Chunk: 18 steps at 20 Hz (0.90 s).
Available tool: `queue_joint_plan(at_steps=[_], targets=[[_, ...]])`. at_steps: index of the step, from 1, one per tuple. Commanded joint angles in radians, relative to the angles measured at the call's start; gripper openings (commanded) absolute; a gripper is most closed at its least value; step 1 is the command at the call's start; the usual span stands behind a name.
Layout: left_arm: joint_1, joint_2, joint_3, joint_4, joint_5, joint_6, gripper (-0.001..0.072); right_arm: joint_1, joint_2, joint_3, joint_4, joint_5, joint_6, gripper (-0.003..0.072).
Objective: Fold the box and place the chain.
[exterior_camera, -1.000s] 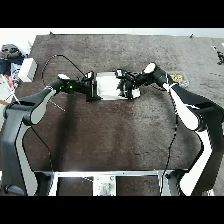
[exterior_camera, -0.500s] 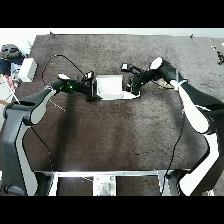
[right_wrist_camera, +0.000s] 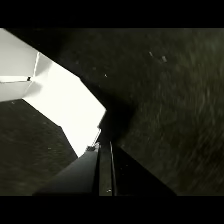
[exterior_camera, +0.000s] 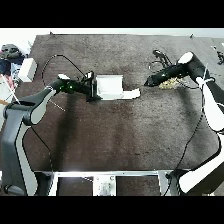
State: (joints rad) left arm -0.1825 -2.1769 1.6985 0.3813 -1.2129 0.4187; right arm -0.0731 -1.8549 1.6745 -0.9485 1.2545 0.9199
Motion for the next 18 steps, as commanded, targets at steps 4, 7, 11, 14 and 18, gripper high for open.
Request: queue_joint_plan(at_steps=[4,7,11,14,18], targets=[[0.001,0.0,0.0,0.0,0.0,0.0,0.0286,-0.037,-0.018,-0.175,0.156,-0.13,0.033,0.0079],[0.001,0.0,0.0,0.0,-0.001,0.0,0.0286,-0.011,-0.076,-0.192,0.328,-0.122,-0.07,0.0078],[0.001,0.0,0.0,0.0,-0.002,0.0,0.0286,0.062,-0.115,-0.192,0.334,-0.122,-0.083,0.0078],[0.001,0.0,0.0,0.0,-0.002,0.0,0.0286,0.085,-0.103,-0.187,0.363,-0.116,-0.086,0.0012],[0.001,0.0,0.0,0.0,-0.002,0.0,0.0286,0.101,-0.093,-0.124,0.361,-0.065,-0.017,0.0077]])
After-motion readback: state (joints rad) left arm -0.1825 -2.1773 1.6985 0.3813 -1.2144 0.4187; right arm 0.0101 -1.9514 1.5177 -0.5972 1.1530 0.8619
